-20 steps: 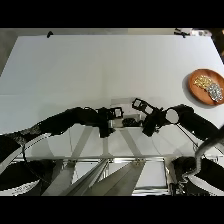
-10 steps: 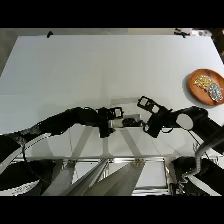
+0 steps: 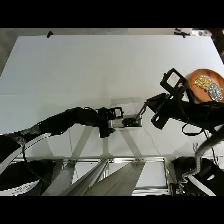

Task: Fold the box and place the chain.

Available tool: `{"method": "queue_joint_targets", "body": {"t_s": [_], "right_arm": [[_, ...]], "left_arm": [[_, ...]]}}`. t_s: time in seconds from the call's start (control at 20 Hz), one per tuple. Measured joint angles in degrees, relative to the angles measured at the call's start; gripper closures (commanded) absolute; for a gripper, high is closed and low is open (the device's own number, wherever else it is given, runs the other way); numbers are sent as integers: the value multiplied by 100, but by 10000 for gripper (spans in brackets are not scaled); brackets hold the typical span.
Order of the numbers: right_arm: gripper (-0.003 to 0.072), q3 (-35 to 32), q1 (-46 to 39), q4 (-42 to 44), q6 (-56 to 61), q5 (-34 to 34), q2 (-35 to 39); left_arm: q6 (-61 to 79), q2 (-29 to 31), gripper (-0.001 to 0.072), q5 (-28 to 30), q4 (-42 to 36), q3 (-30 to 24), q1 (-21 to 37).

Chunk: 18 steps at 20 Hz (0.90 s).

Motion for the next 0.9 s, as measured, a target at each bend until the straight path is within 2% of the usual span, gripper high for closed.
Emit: {"method": "queue_joint_targets", "body": {"t_s": [0.45, 0.9], "right_arm": [[672, 278, 914, 164, 68, -573, 83], [672, 437, 1058, 111, 168, -782, 83]], "left_arm": [[0, 0, 698, 0, 0, 0, 0], [2, 0, 698, 0, 0, 0, 0]]}}
